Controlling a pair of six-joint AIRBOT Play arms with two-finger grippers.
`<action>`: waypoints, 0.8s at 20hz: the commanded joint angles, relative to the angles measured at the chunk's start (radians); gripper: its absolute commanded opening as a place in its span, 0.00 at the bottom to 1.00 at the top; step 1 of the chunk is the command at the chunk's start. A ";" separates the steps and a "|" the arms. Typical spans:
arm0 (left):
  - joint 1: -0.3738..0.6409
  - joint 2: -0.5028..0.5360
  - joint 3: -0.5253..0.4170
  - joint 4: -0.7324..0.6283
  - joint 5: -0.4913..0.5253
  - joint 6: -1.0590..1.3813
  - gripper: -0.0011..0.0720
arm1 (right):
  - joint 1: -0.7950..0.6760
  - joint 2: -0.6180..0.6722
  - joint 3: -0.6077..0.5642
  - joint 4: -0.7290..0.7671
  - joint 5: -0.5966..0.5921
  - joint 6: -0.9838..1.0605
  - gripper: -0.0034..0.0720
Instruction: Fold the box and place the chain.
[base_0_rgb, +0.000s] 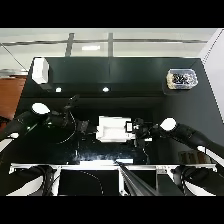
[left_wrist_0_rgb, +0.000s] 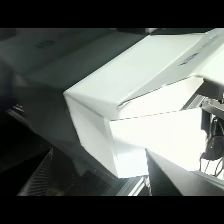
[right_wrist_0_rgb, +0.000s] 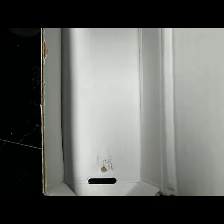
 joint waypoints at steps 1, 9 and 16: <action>-0.068 0.001 0.031 0.078 0.049 -0.137 0.97 | 0.000 0.000 0.000 0.000 0.000 0.000 0.59; -0.255 0.000 0.032 0.139 0.278 -0.329 0.96 | 0.000 0.000 0.000 0.000 0.000 0.000 0.59; -0.365 0.000 0.100 0.425 0.272 -0.716 0.94 | 0.000 0.000 0.000 0.000 0.000 0.000 0.59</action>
